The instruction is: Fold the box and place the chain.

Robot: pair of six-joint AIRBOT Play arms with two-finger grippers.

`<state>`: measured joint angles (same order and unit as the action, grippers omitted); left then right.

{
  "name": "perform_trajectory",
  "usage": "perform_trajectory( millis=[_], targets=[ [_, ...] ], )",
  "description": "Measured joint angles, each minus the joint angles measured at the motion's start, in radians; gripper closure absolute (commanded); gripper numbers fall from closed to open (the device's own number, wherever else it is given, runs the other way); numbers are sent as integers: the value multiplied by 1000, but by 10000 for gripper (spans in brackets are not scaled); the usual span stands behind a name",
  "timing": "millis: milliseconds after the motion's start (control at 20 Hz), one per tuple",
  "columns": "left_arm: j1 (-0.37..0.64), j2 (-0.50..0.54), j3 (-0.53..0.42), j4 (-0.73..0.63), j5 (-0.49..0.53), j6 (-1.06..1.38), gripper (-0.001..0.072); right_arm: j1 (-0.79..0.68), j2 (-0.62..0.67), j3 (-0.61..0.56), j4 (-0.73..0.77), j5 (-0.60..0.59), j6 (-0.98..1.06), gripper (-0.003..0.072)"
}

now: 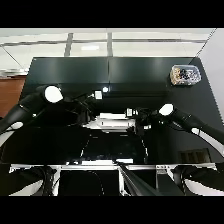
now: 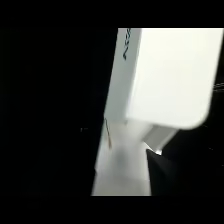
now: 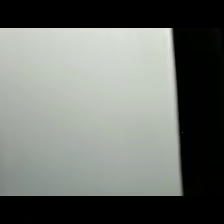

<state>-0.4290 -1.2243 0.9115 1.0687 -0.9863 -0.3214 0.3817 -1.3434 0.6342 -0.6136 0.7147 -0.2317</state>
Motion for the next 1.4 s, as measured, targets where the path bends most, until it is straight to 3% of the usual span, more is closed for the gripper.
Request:
perform_trajectory(
  millis=[50, 100, 250, 400, 500, 700, 800, 1100, 1250, 1400],
  targets=[
    [8, 11, 0, -7, -47, -42, 625, 0, 0, 0, -2, 3, -2, 404],
    [14, 16, 0, -35, -85, -73, 685, 0, 0, 0, -3, 5, -3, 500],
    [21, 11, -10, -165, -192, -129, 685, 0, 0, 0, -5, 9, -3, 494],
    [15, -26, -37, -328, -190, -138, 685, 0, 0, 0, -6, 10, -4, 494],
    [16, -58, -48, -440, -112, -114, 685, 0, 0, 0, -6, 10, -4, 493],
    [23, -130, -54, -566, 140, -85, 684, 0, 0, 0, -6, 10, -4, 493],
    [28, -183, -48, -592, 175, -80, 685, 0, 0, 0, -5, 9, -4, 493],
    [39, -299, -29, -608, 102, -74, 687, 0, 0, 0, -2, 6, -2, 493],
    [60, -289, 1, -575, 84, -76, 687, 0, 0, 0, -4, 6, -3, 493],
    [100, -195, 23, -518, 78, -106, 687, 0, 0, 0, -5, 6, -3, 493]
  ],
)
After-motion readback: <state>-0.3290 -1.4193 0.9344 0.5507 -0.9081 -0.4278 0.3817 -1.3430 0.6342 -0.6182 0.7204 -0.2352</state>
